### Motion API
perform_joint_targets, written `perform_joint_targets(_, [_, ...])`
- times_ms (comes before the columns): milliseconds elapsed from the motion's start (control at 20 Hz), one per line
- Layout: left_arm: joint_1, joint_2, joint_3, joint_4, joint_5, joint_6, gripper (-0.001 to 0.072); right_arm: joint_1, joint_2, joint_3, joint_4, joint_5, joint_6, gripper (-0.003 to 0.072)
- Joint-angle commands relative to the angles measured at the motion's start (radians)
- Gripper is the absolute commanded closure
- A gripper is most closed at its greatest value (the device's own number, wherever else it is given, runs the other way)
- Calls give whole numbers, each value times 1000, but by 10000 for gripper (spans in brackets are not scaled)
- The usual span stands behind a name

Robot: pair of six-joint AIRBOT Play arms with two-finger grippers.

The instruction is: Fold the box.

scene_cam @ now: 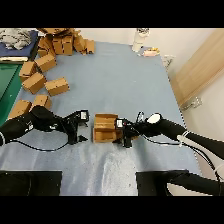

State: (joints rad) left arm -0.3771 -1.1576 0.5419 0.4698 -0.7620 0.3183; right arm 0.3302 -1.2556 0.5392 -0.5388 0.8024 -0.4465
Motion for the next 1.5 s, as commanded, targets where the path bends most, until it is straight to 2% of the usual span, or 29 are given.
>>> perform_joint_targets(0, [-26, -5, -12, -95, 2, -30, 9, 0, 0, 0, 0, -1, 0, 181])
perform_joint_targets(100, [-71, -7, -12, -92, 24, -29, 10, 0, 0, 0, 0, -2, 0, 182])
perform_joint_targets(250, [-135, -7, -12, -97, 109, -31, 9, 0, 0, 0, 0, -2, 0, 182])
perform_joint_targets(450, [-194, -12, -12, -100, 134, -31, 9, 0, 0, 0, 0, -2, 0, 182])
perform_joint_targets(750, [-197, -74, -9, -103, 152, -29, 9, 0, 0, 0, 0, -2, 0, 182])
perform_joint_targets(1250, [-209, -77, -6, -118, 164, -15, 12, 0, 0, 0, 0, -2, 0, 182])
perform_joint_targets(1300, [-217, -77, -7, -117, 176, -14, 94, 0, 0, 0, 0, -2, 0, 182])
perform_joint_targets(1350, [-226, -77, -7, -117, 190, -7, 247, 0, 0, 0, 0, -1, 0, 182])
perform_joint_targets(1450, [-241, -78, -7, -113, 212, 11, 247, 0, 0, 0, 0, -1, 0, 181])
